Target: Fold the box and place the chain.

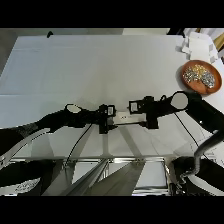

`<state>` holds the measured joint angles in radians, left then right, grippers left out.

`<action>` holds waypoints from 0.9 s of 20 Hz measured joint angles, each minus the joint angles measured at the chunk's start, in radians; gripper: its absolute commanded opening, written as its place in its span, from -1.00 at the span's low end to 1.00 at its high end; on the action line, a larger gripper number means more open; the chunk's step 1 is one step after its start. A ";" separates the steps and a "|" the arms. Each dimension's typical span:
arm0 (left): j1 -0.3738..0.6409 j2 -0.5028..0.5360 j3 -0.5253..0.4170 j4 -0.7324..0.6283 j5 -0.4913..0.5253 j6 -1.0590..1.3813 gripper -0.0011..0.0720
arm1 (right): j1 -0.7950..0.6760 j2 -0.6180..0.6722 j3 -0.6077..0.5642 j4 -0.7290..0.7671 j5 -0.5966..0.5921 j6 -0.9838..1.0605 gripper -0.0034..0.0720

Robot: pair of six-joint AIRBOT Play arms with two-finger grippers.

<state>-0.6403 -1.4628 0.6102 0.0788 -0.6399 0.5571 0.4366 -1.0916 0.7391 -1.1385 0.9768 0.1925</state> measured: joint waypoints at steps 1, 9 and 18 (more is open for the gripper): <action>0.000 0.000 0.000 0.000 0.000 0.000 -0.60 | 0.006 -0.003 0.005 -0.002 -0.005 0.004 0.95; 0.000 0.000 0.000 0.000 0.000 0.000 -0.60 | 0.069 -0.030 0.016 -0.001 -0.023 0.019 0.95; 0.000 0.000 0.000 0.000 0.000 0.000 -0.60 | 0.087 -0.084 0.016 -0.005 -0.075 0.043 0.95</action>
<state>-0.6403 -1.4628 0.6102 0.0788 -0.6399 0.5575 0.5232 -1.1759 0.7551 -1.1439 0.9016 0.2359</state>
